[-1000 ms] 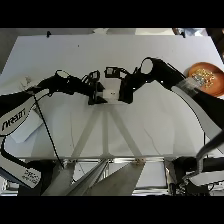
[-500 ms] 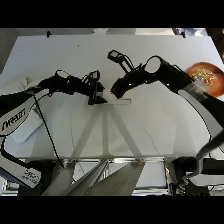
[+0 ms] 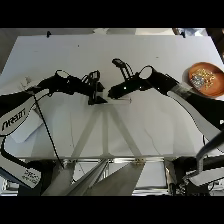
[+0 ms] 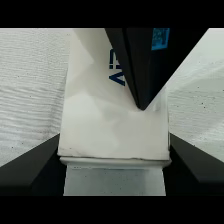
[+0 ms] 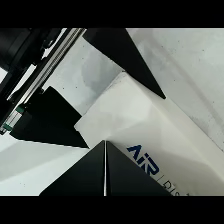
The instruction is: Fold the box and place the chain.
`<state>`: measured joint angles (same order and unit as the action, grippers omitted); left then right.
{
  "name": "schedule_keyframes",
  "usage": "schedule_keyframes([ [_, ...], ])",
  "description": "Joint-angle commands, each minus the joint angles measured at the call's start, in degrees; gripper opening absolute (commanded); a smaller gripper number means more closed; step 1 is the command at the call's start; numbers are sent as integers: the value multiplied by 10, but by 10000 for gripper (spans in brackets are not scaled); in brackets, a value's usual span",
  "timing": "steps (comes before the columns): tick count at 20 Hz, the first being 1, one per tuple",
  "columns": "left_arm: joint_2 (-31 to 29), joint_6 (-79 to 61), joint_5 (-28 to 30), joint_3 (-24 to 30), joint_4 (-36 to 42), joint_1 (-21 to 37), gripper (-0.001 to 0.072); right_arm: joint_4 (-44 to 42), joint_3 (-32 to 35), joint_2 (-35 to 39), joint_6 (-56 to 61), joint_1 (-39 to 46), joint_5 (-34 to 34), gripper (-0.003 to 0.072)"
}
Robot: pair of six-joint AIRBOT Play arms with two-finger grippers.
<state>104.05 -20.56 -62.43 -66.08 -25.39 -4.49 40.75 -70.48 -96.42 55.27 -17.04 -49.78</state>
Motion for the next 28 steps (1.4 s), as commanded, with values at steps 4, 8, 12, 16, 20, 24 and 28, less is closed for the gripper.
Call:
schedule_keyframes([
  [4, 0, 1, 0, 0, 1, 0, 382, 7, 2, 2, -3, 0, -2, 14],
  [8, 0, 1, 0, 0, 0, 0, 382, -23, 2, 52, -36, 12, 14, 14],
  [12, 0, 1, 0, 0, 0, 0, 382, -17, 23, 130, -54, 54, 2, 12],
  [16, 0, 1, 0, 0, 0, 0, 382, -21, 109, 172, -63, 107, -6, 12],
  [20, 0, 1, 0, 0, 1, 0, 382, -22, 178, 170, -80, 113, 40, 9],
  [24, 0, 1, 0, 0, 0, 0, 382, -22, 183, 132, -79, 113, 56, 9],
  [28, 0, 1, 0, 0, 0, 0, 382, -21, 183, 93, -78, 113, 37, 9],
])
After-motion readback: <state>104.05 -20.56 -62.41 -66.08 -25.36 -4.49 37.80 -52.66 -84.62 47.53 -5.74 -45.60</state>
